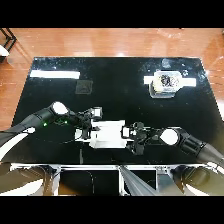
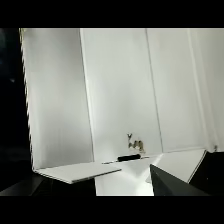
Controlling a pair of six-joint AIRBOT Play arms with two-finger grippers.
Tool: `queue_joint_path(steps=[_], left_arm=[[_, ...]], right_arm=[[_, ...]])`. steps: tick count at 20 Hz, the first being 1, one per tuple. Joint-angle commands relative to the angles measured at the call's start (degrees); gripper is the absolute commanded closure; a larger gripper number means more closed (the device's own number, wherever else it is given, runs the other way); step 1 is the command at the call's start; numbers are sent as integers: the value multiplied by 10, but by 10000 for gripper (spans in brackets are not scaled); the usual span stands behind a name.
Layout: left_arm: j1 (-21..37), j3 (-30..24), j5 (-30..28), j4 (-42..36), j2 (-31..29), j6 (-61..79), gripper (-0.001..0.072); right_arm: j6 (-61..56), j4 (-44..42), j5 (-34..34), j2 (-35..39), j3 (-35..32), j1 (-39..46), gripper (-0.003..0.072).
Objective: Fold the box and place the chain.
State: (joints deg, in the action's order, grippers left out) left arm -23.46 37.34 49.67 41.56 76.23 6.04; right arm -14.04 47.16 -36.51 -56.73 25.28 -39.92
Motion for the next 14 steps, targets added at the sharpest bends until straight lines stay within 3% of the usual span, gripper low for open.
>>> queue_joint_path(steps=[1, 7, 12, 14], left_arm=[[0, 0, 3, -1, 0, -3, 685], [0, 0, 3, -1, 0, -3, 685], [0, 0, 4, -1, 0, -5, 685], [0, 1, 4, -2, 0, -5, 685]], right_arm=[[-5, -15, 18, 2, 1, -5, -18], [-20, -14, 26, 35, 1, -4, -18], [-20, 2, 121, 37, 1, -4, -18], [-19, 2, 108, 37, 1, -5, -18]])
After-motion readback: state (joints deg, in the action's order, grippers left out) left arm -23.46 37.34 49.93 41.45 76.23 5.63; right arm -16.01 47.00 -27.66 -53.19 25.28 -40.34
